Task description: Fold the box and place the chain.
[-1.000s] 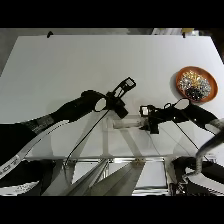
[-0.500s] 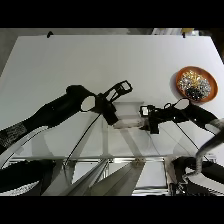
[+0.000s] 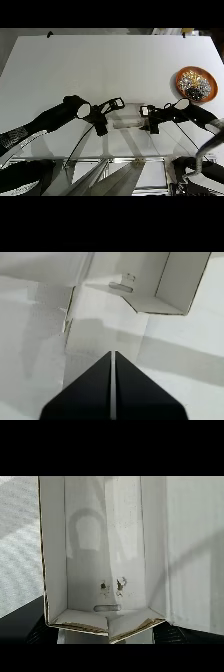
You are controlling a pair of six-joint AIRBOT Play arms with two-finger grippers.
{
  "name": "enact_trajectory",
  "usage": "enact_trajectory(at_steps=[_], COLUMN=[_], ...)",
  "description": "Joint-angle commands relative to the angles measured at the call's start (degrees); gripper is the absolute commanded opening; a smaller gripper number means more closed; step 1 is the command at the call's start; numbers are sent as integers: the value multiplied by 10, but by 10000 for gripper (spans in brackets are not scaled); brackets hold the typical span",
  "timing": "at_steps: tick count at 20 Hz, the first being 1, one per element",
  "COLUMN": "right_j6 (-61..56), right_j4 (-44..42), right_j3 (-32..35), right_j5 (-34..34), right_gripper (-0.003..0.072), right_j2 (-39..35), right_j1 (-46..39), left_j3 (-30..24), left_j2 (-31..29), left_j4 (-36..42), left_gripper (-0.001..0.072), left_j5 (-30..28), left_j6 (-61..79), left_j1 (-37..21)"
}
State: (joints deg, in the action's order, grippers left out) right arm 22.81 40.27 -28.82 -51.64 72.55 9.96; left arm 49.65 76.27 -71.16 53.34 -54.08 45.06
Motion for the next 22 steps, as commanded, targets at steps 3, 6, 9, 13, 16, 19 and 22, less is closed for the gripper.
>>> enact_trajectory(at_steps=[3,6,9,13,16,19,22], right_j6=[0,0,0,0,0,0,0], right_j4=[0,0,0,0,0,0,0], right_j3=[0,0,0,0,0,0,0], right_j5=[0,0,0,0,0,0,0], right_gripper=[341,341,341,341,341,341,341], right_j2=[0,0,0,0,0,0,0], right_j1=[0,0,0,0,0,0,0], left_j3=[-19,-25,-37,-56,-56,-56,-56], left_j2=[0,0,0,0,0,0,0], left_j4=[30,61,91,120,125,143,150], left_gripper=[278,279,272,143,132,131,131], left_j5=[-77,-103,-102,-96,-127,-175,-136], left_j6=[200,265,310,337,336,331,330], left_j1=[-9,-9,-7,-3,-3,-3,-3])
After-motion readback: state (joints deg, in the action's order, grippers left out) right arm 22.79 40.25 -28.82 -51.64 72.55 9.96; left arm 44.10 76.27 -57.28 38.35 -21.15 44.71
